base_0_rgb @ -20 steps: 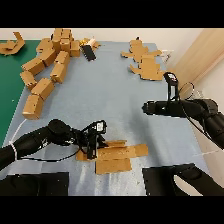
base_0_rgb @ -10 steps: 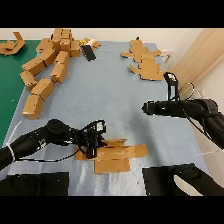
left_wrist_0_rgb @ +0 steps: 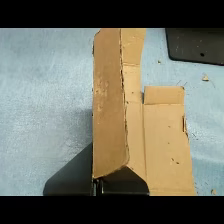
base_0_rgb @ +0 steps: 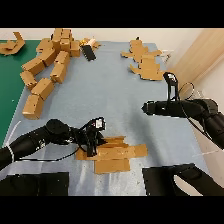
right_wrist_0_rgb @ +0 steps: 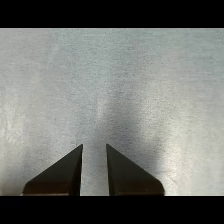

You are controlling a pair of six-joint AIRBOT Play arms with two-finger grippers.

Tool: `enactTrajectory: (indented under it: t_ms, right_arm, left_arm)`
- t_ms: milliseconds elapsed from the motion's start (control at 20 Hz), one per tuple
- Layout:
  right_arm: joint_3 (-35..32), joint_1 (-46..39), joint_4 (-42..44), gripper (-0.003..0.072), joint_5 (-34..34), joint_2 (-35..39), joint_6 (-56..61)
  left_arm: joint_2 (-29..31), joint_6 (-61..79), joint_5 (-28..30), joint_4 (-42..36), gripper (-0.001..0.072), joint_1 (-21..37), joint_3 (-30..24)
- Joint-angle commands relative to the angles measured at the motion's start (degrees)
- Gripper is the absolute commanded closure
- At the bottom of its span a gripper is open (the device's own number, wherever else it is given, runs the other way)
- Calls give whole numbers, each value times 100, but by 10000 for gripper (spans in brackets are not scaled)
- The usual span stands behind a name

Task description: Fold the box.

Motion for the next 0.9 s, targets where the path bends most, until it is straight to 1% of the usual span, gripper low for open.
enactTrajectory:
  t_ms: [0, 850]
  right_arm:
    - [7, 2, 0, 464, -22, -2, -28]
    - [7, 2, 0, 467, -240, 0, -273]
  left_arm:
    - [-2, -72, 79, 7, 696, 2, -2]
    - [2, -90, 92, 9, 696, 2, -2]
